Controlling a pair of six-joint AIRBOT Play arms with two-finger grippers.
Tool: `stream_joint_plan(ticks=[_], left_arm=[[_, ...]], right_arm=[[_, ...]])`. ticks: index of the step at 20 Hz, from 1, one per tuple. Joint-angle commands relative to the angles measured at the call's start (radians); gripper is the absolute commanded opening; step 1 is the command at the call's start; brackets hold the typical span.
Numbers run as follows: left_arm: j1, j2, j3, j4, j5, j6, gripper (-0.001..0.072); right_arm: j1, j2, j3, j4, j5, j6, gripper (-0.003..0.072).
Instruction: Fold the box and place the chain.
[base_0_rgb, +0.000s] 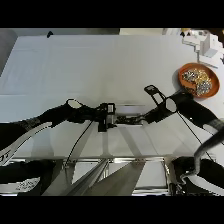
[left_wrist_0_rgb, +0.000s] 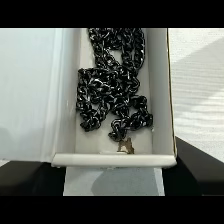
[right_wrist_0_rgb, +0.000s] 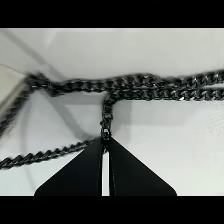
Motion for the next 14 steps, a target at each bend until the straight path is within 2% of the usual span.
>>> stream_joint_plan(ticks=[1, 4, 6, 9, 14], left_arm=[[0.0, 0.0, 0.001, 0.0, 0.0, 0.0, 0.0253], [0.0, 0.0, 0.001, 0.0, 0.0, 0.0, 0.0254], [0.0, 0.0, 0.001, 0.0, -0.001, 0.0, 0.0254], [0.0, 0.0, 0.001, 0.0, -0.001, 0.0, 0.0254], [0.0, 0.0, 0.001, 0.0, 0.0, 0.0, 0.0254]], right_arm=[[0.002, 0.128, 0.0, -0.058, 0.092, 0.0, 0.0015], [0.002, 0.263, 0.014, -0.046, 0.175, -0.01, 0.0015], [0.002, 0.317, 0.062, -0.021, 0.244, -0.01, 0.0015], [0.021, 0.328, 0.189, 0.076, 0.287, -0.014, 0.0015], [0.169, 0.277, 0.336, 0.158, 0.233, -0.002, 0.0016]])
